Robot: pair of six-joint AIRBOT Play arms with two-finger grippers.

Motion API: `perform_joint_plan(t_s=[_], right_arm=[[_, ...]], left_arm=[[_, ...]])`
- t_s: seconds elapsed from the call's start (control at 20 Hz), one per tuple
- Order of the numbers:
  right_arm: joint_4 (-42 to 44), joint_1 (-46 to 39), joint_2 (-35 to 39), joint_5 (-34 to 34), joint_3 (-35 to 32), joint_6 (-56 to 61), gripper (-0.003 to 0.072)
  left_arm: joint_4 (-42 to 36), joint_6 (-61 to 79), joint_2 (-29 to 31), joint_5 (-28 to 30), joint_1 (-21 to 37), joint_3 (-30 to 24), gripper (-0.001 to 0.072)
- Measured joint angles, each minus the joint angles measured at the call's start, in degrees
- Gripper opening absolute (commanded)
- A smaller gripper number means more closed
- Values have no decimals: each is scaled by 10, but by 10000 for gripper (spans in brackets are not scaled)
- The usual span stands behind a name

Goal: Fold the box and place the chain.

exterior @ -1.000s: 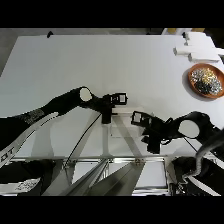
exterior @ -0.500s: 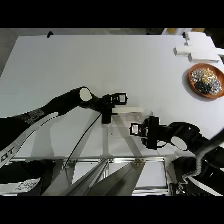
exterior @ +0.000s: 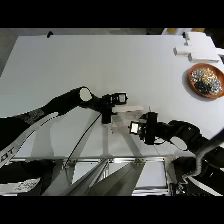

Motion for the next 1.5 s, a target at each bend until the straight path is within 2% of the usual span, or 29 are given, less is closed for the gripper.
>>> perform_joint_plan(t_s=[0.2,0.7,1.15,1.5], right_arm=[[33,-7,0,28,11,-37,617],[98,-106,0,47,29,-158,619],[260,-176,-32,49,30,-360,619],[351,-233,-73,66,32,-454,620]], left_arm=[[0,1,0,-2,0,0,11],[0,1,0,0,0,0,11],[0,1,0,0,0,0,11],[0,1,0,0,0,0,11]])
